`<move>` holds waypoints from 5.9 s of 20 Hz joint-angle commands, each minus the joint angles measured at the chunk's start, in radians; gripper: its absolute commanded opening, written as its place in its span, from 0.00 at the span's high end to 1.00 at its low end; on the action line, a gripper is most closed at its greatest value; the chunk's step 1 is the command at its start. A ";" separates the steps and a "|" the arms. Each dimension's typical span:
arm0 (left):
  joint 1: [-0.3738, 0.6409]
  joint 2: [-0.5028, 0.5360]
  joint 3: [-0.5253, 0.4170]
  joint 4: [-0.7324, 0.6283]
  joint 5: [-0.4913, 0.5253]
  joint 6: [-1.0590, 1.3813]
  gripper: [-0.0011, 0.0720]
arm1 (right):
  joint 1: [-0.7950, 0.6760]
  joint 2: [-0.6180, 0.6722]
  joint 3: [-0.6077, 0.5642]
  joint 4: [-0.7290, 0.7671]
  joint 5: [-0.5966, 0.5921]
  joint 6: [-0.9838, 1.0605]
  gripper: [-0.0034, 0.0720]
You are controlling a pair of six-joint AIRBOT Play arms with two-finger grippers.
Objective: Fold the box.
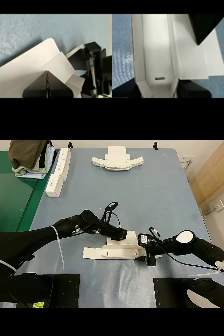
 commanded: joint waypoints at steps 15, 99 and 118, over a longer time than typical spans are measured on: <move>0.016 0.044 0.015 0.004 -0.007 0.045 0.24 | 0.000 0.000 0.000 -0.005 -0.006 0.000 0.29; 0.113 0.390 -0.376 0.183 -0.104 0.981 0.59 | 0.000 0.000 0.000 -0.005 -0.007 0.000 0.29; 0.087 0.356 -0.380 0.155 -0.106 0.911 0.68 | 0.000 0.000 0.000 -0.005 -0.007 0.000 0.29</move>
